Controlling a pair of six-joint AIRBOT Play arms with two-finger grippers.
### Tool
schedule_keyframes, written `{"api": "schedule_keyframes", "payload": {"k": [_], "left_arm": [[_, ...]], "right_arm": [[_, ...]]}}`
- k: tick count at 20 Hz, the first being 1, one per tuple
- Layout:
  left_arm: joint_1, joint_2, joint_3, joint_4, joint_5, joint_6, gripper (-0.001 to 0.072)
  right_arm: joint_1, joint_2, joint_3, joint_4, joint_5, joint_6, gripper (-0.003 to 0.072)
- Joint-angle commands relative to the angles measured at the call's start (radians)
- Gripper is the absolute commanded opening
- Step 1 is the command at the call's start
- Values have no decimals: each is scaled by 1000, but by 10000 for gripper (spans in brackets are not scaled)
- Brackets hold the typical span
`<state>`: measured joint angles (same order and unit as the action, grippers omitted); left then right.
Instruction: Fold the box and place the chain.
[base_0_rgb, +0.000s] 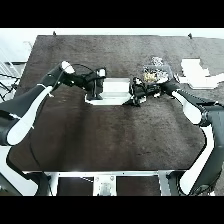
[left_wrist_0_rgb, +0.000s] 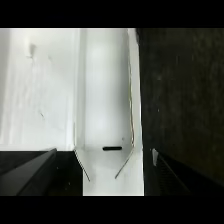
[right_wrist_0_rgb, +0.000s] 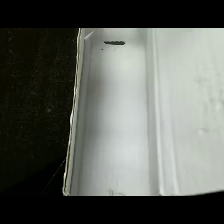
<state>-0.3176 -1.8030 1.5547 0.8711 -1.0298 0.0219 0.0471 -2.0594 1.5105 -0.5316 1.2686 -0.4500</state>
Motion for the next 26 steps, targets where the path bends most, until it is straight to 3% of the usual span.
{"api": "schedule_keyframes", "payload": {"k": [1, 10, 12, 19, 21, 26], "left_arm": [[-24, -19, -2, 116, 2, -48, 693], [-24, -63, -2, 101, 34, -67, 692], [-24, -69, -2, 94, 34, -66, 458], [-24, -69, -2, 94, 53, -66, 460], [-24, -69, -2, 91, 53, -56, 246], [-24, -80, -2, -34, 47, -14, 237]], "right_arm": [[0, 1, 0, 0, 0, 0, 434], [0, 1, 0, 0, 0, 0, 434], [0, 1, 0, 0, 0, 0, 434], [0, 1, 0, 0, 0, 0, 434], [0, 1, 0, 0, 0, 0, 434], [0, 1, 0, 0, 0, 0, 434]]}}
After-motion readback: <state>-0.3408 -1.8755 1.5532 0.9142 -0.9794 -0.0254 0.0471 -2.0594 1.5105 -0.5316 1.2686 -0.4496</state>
